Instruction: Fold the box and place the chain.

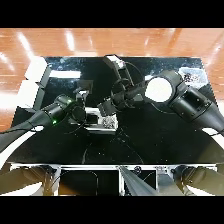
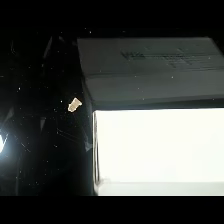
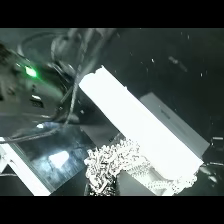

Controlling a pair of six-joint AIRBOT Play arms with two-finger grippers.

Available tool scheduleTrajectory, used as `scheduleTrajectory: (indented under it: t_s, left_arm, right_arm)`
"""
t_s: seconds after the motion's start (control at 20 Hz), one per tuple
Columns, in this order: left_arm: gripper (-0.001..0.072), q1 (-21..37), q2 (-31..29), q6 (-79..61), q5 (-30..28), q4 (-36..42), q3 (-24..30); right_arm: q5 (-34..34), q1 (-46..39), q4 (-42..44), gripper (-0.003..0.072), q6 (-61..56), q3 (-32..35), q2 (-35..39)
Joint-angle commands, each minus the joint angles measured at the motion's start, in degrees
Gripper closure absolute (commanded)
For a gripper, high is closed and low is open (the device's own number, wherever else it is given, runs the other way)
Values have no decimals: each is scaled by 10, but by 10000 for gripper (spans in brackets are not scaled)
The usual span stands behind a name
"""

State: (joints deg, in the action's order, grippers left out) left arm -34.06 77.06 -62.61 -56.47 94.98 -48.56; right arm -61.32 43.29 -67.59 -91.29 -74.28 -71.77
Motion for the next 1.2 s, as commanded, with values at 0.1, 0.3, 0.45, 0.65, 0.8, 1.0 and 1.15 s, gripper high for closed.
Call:
scheduleTrajectory:
  t_s: [0.1, 0.3, 0.45, 0.65, 0.8, 1.0, 1.15]
  left_arm:
    - [689, 0, 0, 0, 2, 0, 0]
    - [689, 0, 0, 0, 2, 0, 0]
    - [689, 0, 0, 0, 2, 0, 0]
    - [689, 0, 0, 0, 1, 0, 0]
    - [689, 0, 0, 0, 1, 0, 0]
    - [689, 0, 0, 0, 0, 0, 0]
    - [688, 0, 0, 0, -1, 0, 0]
  right_arm:
    - [-20, 0, 1, 676, 2, 11, -1]
    - [-33, 1, 2, 596, 2, 11, -6]
    - [-40, 0, 0, 96, 5, 11, -8]
    - [-101, -43, -15, 96, 22, 11, 8]
    - [-212, -91, -124, 97, 126, 55, 29]
    - [-102, -115, -115, 96, 355, 251, 38]
    - [81, -87, -115, 97, 470, 314, 37]
